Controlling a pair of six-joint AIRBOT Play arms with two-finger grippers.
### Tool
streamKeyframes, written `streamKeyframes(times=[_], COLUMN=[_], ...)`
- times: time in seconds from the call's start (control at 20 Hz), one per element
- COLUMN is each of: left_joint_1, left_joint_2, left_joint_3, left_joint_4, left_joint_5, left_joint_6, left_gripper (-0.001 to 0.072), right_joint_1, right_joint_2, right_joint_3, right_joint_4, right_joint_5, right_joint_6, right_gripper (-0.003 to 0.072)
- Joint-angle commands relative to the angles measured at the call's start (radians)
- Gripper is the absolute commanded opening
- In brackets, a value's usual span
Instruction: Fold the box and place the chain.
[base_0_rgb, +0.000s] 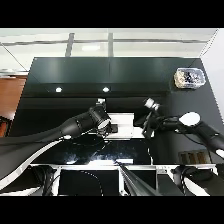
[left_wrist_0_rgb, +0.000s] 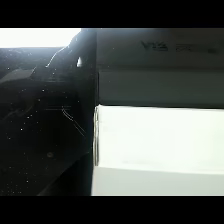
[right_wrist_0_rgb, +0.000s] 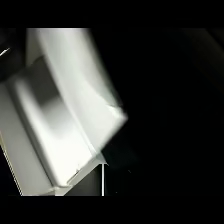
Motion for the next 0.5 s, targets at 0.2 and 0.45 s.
streamKeyframes(times=[0.2,0.45], left_joint_1=[0.000,0.000], left_joint_2=[0.000,0.000], left_joint_3=[-0.001,-0.001], left_joint_4=[0.002,0.002], left_joint_5=[-0.001,0.003], left_joint_6=[0.002,0.002], left_gripper=[0.0029,0.0029], right_joint_1=[-0.485,-0.507], right_joint_2=[0.118,0.039], right_joint_3=[0.002,-0.098], right_joint_4=[-0.232,-0.237], right_joint_5=[0.160,0.153], right_joint_6=[0.818,1.067], right_gripper=[0.0014,0.0013])
